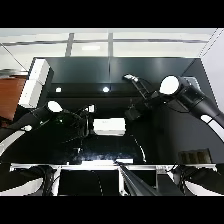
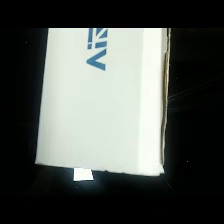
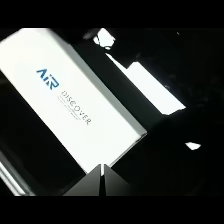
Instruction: Fold the box and place the chain.
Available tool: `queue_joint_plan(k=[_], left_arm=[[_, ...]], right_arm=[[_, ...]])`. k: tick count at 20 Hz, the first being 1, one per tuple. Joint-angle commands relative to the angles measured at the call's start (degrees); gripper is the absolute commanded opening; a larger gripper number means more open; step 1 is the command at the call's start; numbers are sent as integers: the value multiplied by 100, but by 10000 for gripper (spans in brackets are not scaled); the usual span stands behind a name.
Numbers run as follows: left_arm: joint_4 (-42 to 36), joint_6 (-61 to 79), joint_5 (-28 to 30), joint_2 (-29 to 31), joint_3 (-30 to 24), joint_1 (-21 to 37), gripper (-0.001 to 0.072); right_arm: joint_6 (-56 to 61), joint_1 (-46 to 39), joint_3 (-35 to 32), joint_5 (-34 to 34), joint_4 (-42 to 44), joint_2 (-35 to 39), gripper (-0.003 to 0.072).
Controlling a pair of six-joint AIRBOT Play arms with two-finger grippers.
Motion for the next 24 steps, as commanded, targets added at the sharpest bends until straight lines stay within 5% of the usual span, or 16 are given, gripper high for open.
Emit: queue_joint_plan(k=[1,7,24], left_arm=[[0,2,9,4,2,0,482],[0,0,24,4,2,0,482],[0,0,87,4,2,2,482]], right_arm=[[752,-304,-236,0,1099,-144,23],[745,-203,-387,-42,1878,-909,23],[748,-203,-791,-2,1784,-929,23]])
